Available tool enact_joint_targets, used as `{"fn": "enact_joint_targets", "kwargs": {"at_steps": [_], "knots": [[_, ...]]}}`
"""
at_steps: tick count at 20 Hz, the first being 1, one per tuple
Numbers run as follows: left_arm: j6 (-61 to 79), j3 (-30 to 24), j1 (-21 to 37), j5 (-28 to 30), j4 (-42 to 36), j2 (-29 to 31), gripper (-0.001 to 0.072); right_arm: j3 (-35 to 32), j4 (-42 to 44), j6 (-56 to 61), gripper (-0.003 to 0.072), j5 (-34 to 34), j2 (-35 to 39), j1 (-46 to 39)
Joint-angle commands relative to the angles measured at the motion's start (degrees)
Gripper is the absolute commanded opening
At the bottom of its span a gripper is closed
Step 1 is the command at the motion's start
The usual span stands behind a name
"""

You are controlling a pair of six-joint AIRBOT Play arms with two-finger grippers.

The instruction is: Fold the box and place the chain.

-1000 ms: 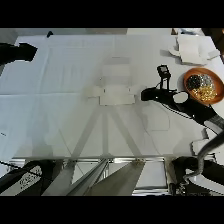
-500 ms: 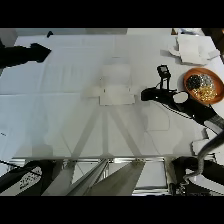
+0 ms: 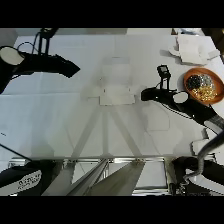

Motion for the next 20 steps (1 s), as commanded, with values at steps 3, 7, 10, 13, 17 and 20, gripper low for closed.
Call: {"fn": "enact_joint_targets", "kwargs": {"at_steps": [3,7,10,13,17,20], "knots": [[1.79,17.03,-1.60,-18.84,-2.32,-17.25,0.0588,-0.04,0.02,0.00,0.0012,-0.09,-0.02,0.07],[2.49,25.59,-1.66,-19.93,-11.61,-29.11,0.0663,-0.04,0.02,0.02,0.0012,-0.09,-0.02,0.07],[3.06,31.47,-2.05,-23.74,-16.15,-36.39,0.0698,-0.04,0.02,0.00,0.0012,-0.09,-0.02,0.07],[6.36,35.06,-3.08,-21.73,-18.86,-40.02,0.0698,-0.04,0.00,0.02,0.0012,-0.11,-0.02,0.07],[7.67,35.30,-4.61,-13.88,-18.01,-40.30,0.0697,-0.04,0.00,0.02,0.0012,-0.11,-0.02,0.07],[9.70,35.36,-6.19,-13.70,-16.20,-40.30,0.0696,-0.04,0.02,0.00,0.0012,-0.11,-0.02,0.07]]}}
